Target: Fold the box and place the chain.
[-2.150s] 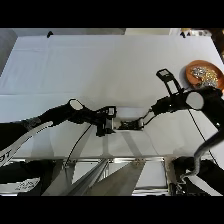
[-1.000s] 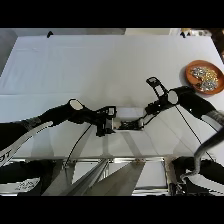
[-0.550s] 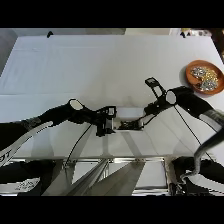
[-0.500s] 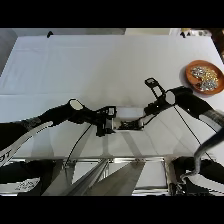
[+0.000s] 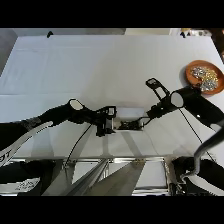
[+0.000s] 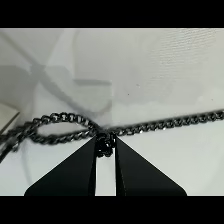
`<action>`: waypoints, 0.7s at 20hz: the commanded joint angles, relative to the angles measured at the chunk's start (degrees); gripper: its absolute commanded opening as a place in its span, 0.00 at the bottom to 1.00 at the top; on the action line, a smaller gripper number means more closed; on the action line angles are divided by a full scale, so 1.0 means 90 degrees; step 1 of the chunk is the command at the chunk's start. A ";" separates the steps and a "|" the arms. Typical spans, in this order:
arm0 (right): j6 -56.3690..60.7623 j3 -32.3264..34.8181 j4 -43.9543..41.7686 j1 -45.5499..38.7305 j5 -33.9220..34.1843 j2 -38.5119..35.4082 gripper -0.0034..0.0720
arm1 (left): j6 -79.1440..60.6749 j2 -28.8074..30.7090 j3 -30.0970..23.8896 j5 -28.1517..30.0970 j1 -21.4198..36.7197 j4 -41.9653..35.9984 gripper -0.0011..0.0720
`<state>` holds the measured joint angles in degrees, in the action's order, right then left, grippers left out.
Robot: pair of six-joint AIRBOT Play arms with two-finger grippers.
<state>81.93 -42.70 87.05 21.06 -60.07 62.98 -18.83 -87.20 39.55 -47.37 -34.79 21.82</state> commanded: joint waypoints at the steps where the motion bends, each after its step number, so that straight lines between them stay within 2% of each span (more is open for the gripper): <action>1: -0.0090 -0.0002 -0.0398 0.0007 -0.0627 -0.0952 0.07 | 0.0000 0.0005 0.0000 0.0002 0.0007 0.0000 0.25; 7: -0.0933 -0.0002 -0.2319 0.0007 -0.0772 -0.2200 0.07 | 0.0002 0.0005 0.0000 0.0000 0.0007 0.0000 0.25; 11: -0.1739 -0.0002 -0.3859 0.0007 -0.0537 -0.2249 0.07 | 0.0000 0.0005 0.0002 0.0000 0.0007 0.0000 0.25; 14: -0.1950 0.0000 -0.4148 0.0007 -0.0114 -0.2246 0.07 | 0.0000 0.0005 0.0000 0.0000 0.0007 0.0000 0.25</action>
